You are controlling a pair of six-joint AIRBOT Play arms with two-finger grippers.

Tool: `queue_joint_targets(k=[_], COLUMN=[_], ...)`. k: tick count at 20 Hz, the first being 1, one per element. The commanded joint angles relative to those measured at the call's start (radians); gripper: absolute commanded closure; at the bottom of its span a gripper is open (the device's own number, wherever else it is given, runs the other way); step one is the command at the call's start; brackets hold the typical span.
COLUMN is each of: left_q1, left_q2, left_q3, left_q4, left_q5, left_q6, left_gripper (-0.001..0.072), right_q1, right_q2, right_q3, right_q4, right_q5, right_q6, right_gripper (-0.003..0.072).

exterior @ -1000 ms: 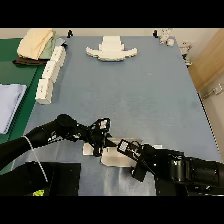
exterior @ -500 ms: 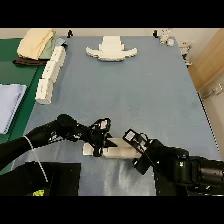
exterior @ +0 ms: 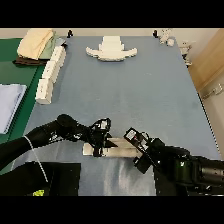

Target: Fold the box.

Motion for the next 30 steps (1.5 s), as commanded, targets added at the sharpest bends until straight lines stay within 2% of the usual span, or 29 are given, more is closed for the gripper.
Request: queue_joint_targets(k=[1,5,10,13,15,18,21,26,30], left_q1=[0.001,0.001,0.001,0.001,0.001,0.001,0.001,0.001,0.001], left_q2=[0.000,0.000,0.000,0.000,0.000,0.000,0.000,0.000,0.000], left_q3=[0.000,0.000,0.000,0.000,0.000,0.000,0.000,0.000,0.000], left_q4=[0.000,0.000,0.000,0.000,0.000,0.000,0.000,0.000,0.000], left_q5=[0.000,0.000,0.000,0.000,0.000,0.000,0.000,0.000,0.000], left_q6=[0.000,0.000,0.000,0.000,0.000,0.000,0.000,0.000,0.000], left_gripper=[0.0695,0.0696,0.0696,0.0695,0.0696,0.0696,0.0696,0.0695,0.0696], right_q1=[-0.030,-0.231,-0.519,-0.638,-0.675,-0.677,-0.676,-0.678,-0.678], right_q2=[0.019,0.072,0.071,0.071,0.071,0.071,0.071,0.065,-0.002], right_q3=[-0.001,-0.010,-0.076,-0.128,-0.146,-0.145,-0.146,-0.171,-0.223], right_q4=[0.020,0.234,0.602,0.813,0.853,0.801,0.813,0.897,1.003], right_q5=[-0.055,-0.112,-0.217,-0.231,-0.233,-0.220,-0.197,-0.274,-0.290], right_q6=[-0.103,-0.454,-1.044,-1.353,-1.405,-1.405,-1.405,-1.664,-1.755], right_gripper=[-0.0030,-0.0030,-0.0030,-0.0030,-0.0030,-0.0030,-0.0029,-0.0028,-0.0028])
